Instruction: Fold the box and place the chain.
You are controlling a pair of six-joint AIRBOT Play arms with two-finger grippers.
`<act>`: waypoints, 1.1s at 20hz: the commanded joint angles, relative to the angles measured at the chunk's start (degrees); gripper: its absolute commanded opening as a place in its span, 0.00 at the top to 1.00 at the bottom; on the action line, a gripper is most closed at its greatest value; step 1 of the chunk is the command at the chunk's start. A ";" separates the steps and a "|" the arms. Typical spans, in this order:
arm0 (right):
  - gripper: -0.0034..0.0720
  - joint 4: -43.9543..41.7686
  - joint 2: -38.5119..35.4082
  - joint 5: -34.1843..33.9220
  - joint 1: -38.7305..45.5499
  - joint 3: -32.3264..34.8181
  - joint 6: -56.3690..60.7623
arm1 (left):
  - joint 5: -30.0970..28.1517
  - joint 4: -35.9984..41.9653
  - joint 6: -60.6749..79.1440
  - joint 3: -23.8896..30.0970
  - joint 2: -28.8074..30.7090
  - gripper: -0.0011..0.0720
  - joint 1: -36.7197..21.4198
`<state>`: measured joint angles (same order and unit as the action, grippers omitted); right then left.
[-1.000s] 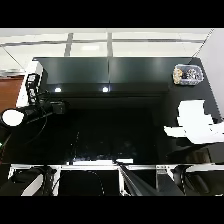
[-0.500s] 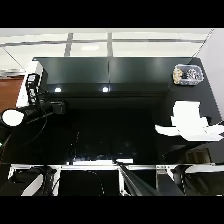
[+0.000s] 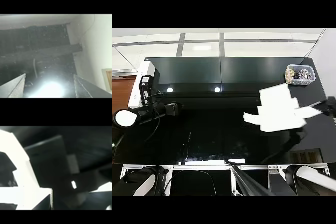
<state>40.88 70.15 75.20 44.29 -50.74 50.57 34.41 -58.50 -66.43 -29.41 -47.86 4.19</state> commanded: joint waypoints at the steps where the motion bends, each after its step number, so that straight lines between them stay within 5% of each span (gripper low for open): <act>1: 0.93 -15.98 -14.23 -16.00 -11.76 16.31 -2.14 | 0.13 2.03 0.44 0.39 -0.96 0.00 1.31; 6: 0.93 -29.33 -25.92 -33.90 -35.36 34.80 -9.09 | 0.63 5.81 3.30 -1.88 -6.80 0.02 7.67; 11: 0.93 -30.05 -26.01 -47.82 -54.27 38.75 -9.22 | 16.87 19.63 10.34 -15.28 -23.47 0.02 6.97; 14: 0.93 -30.38 -26.01 -50.14 -57.66 38.75 -9.20 | 30.23 33.68 21.94 -18.69 -33.35 0.02 5.86; 22: 0.93 -30.38 -26.01 -49.00 -57.75 38.75 -9.20 | 45.18 33.90 31.80 -29.11 -51.01 0.02 7.17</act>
<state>10.63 44.18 26.28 -13.06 -12.05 41.36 71.46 -26.00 -39.90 -54.08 -92.84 11.16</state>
